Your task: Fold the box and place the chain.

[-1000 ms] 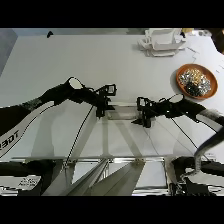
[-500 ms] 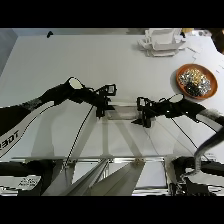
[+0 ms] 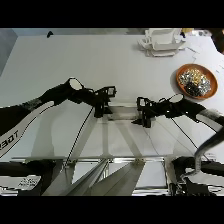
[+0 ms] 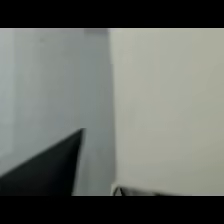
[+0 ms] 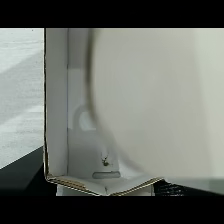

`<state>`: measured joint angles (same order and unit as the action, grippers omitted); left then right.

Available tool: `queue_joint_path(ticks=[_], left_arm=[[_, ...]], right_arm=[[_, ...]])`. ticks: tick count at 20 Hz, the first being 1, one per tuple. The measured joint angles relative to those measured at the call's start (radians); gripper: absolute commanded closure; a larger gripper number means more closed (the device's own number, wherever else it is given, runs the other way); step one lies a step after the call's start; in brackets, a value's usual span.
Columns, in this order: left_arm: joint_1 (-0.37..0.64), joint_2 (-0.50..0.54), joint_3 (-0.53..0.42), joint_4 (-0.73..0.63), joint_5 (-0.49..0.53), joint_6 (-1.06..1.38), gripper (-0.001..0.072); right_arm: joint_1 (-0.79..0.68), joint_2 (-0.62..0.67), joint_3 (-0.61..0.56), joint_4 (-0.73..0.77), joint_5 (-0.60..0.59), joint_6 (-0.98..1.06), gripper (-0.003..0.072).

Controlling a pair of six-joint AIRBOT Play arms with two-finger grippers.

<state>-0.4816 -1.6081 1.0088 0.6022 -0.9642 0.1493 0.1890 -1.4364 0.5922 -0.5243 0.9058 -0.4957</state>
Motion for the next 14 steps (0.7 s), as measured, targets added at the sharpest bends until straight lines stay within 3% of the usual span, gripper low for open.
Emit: queue_joint_path(ticks=[3,7,8,11,14], left_arm=[[0.005,0.050,0.000,0.014,-0.007,-0.012,0.0171],[0.014,0.155,-0.001,0.142,-0.027,-0.111,0.0198],[0.014,0.191,-0.001,0.182,-0.043,-0.154,0.0291],[0.013,0.303,-0.001,0.263,-0.093,-0.270,0.0673],[-0.016,0.385,-0.001,0.297,-0.125,-0.335,0.0703]], right_arm=[[0.000,0.000,0.000,0.000,0.000,0.000,0.0336],[0.000,0.000,0.000,0.000,0.000,0.000,0.0336],[0.000,0.000,0.000,0.000,0.000,0.000,0.0336],[0.000,0.000,0.000,0.000,-0.001,0.000,0.0336],[0.000,0.000,0.000,0.001,-0.001,0.000,0.0336]])
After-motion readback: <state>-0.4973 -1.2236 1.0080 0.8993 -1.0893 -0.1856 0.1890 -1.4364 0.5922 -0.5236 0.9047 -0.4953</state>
